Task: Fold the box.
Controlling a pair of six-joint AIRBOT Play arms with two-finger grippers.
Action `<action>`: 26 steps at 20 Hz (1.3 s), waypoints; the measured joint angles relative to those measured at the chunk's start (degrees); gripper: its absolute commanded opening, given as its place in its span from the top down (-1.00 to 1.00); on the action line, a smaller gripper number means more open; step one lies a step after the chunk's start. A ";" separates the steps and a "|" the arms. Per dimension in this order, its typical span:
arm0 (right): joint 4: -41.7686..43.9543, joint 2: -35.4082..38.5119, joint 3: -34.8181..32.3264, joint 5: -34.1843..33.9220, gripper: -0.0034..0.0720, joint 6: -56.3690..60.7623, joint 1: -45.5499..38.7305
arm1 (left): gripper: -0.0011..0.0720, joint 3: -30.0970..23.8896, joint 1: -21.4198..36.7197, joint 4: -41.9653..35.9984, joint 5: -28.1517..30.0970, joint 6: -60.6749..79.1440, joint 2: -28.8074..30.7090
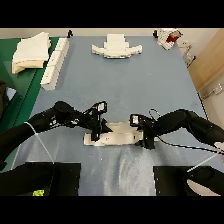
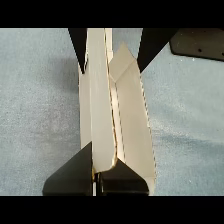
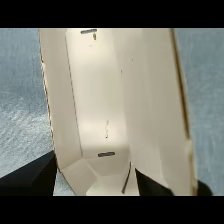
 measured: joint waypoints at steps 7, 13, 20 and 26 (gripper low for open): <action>0.02 -2.10 0.02 -0.02 -0.99 -0.35 -0.02 | 0.94 -0.02 0.00 0.00 0.00 0.00 0.00; 0.24 -2.91 -1.68 2.16 -0.82 -2.38 -0.11 | 0.94 -0.02 0.00 0.00 0.00 0.00 0.00; 1.11 -2.99 -2.78 3.48 -0.78 -3.80 -0.04 | 0.94 -0.02 0.00 0.00 0.02 0.00 0.00; 1.18 -2.99 -2.89 4.11 -0.45 -3.91 -0.04 | 0.94 0.00 0.00 0.00 0.00 0.02 0.00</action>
